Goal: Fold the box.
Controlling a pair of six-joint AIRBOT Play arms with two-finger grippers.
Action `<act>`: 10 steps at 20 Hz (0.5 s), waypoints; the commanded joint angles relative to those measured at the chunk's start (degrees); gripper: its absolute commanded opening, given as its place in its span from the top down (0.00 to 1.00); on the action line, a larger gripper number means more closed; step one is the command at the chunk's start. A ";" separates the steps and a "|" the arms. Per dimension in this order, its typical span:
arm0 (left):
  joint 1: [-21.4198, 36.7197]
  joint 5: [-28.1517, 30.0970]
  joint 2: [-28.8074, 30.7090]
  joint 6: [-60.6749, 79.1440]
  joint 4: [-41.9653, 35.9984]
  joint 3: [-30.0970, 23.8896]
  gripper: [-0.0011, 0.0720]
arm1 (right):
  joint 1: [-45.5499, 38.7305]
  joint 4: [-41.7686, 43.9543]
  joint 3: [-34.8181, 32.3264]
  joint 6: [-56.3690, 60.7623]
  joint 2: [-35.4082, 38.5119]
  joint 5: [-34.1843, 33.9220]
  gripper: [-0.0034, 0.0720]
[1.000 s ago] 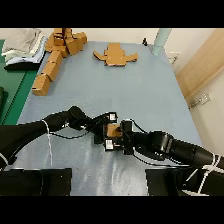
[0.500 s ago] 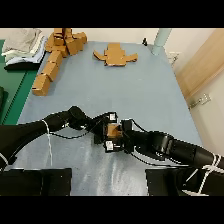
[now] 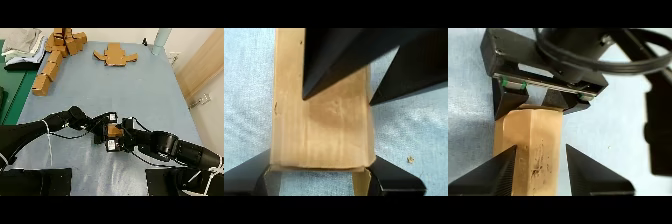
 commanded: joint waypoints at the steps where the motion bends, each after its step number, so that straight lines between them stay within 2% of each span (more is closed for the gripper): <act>1: 0.04 0.02 0.02 0.02 0.00 0.00 0.33 | 0.00 -1.42 0.02 0.02 0.74 0.11 0.31; 10: 0.04 0.02 0.02 0.02 0.00 0.00 0.33 | -1.29 -2.86 0.09 0.02 0.92 2.12 0.31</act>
